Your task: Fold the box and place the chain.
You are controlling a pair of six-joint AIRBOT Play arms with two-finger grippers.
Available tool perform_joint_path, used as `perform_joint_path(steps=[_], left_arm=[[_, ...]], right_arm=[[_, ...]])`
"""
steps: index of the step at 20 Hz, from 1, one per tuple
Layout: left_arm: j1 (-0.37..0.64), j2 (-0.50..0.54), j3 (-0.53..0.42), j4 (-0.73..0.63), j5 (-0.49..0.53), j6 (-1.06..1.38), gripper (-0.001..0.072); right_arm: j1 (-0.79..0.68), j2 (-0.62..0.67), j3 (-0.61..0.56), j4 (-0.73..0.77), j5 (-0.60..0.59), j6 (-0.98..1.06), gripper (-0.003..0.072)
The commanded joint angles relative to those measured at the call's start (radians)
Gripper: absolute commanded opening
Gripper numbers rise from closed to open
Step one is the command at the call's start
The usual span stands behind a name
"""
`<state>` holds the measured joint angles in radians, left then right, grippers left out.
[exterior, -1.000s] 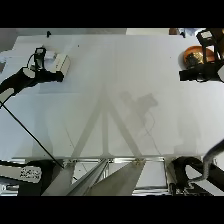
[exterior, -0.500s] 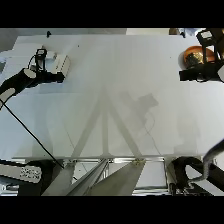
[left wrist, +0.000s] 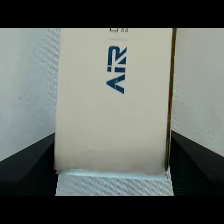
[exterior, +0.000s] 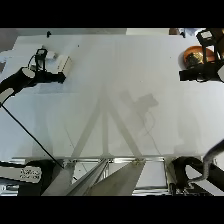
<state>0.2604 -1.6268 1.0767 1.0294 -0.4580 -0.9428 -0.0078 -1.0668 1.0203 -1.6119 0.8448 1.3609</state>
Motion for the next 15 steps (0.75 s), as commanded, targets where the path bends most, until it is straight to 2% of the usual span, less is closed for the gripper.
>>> perform_joint_path(steps=[1, 10, 15], left_arm=[[0.001, 0.063, 0.001, 0.009, 0.002, 0.004, 0.0699], [-0.001, 0.317, 0.001, -0.005, -0.010, 0.003, 0.0699], [-0.001, 0.446, 0.001, -0.055, -0.062, 0.000, 0.0698]], right_arm=[[0.000, 0.001, 0.001, 0.000, 0.000, 0.000, 0.0009], [0.000, 0.001, 0.001, 0.000, 0.000, 0.000, 0.0009], [0.000, 0.001, 0.001, 0.000, 0.000, 0.000, 0.0009]])
